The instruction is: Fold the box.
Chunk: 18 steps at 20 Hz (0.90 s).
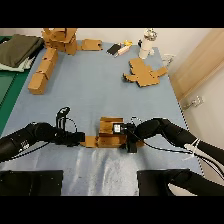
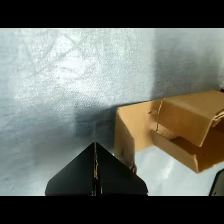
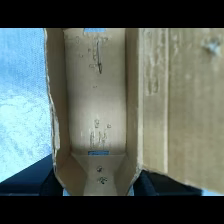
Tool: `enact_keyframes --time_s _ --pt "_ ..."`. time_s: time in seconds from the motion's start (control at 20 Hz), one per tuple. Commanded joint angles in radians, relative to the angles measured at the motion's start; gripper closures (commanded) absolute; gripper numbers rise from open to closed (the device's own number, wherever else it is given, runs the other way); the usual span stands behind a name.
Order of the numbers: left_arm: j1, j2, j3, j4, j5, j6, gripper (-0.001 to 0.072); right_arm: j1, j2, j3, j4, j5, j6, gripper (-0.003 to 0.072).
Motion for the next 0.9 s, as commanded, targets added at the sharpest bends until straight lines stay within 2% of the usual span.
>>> enact_keyframes --time_s 0.0,0.15,0.45,0.75,0.8,0.85 --pt "0.003 -0.052 0.000 -0.156 0.039 0.159 0.0702 0.000 0.000 0.000 0.000 0.000 0.000 0.0177" --pt "0.003 -0.094 0.000 -0.333 0.040 0.322 0.0703 0.000 0.000 0.000 0.000 0.000 0.000 0.0177" --pt "0.002 -0.091 0.007 -0.335 0.008 0.326 0.0703 0.000 0.000 0.000 0.000 0.000 0.000 0.0178" --pt "-0.044 -0.086 0.112 -0.266 -0.020 0.320 0.0697 0.000 0.000 0.000 0.000 0.000 0.000 0.0177" --pt "-0.039 -0.086 0.118 -0.270 -0.032 0.318 0.0673 0.000 0.000 0.000 0.000 0.000 0.000 0.0177" --pt "-0.039 -0.086 0.123 -0.270 -0.036 0.304 0.0449 0.000 0.000 0.000 0.000 0.000 0.000 0.0177"
